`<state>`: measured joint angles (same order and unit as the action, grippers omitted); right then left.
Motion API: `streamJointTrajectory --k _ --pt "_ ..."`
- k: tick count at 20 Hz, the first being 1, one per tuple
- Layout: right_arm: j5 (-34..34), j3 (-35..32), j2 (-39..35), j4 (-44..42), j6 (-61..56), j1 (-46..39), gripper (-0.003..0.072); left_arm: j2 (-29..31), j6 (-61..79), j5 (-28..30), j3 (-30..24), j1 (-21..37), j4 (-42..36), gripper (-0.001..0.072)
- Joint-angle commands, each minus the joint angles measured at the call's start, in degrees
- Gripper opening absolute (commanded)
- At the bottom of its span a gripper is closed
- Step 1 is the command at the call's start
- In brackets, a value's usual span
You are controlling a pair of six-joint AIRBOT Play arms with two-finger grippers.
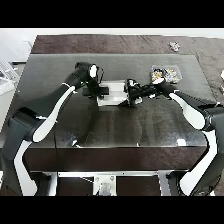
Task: Fold the box and place the chain.
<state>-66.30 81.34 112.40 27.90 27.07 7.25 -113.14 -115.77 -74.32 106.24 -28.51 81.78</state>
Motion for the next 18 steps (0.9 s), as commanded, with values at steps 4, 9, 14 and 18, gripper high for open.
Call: streamJointTrajectory --k 4,9,14,18 --pt "0.0 -0.02 0.02 0.0 0.0 0.0 0.0591 -0.57 -3.06 -1.62 0.92 -0.39 1.97 0.0229" --pt "0.0 -0.02 0.02 0.0 -0.02 0.0 0.059 -0.57 -4.87 -2.32 0.92 -1.4 3.1 0.0227" --pt "0.0 -0.02 0.02 0.0 -0.02 0.0 0.0591 -0.57 -4.68 -2.47 0.96 -1.79 3.34 0.0067" --pt "0.0 -0.02 0.02 0.0 -0.02 0.0 0.0591 -0.57 -4.2 -2.16 0.96 -1.79 3.34 0.0022"
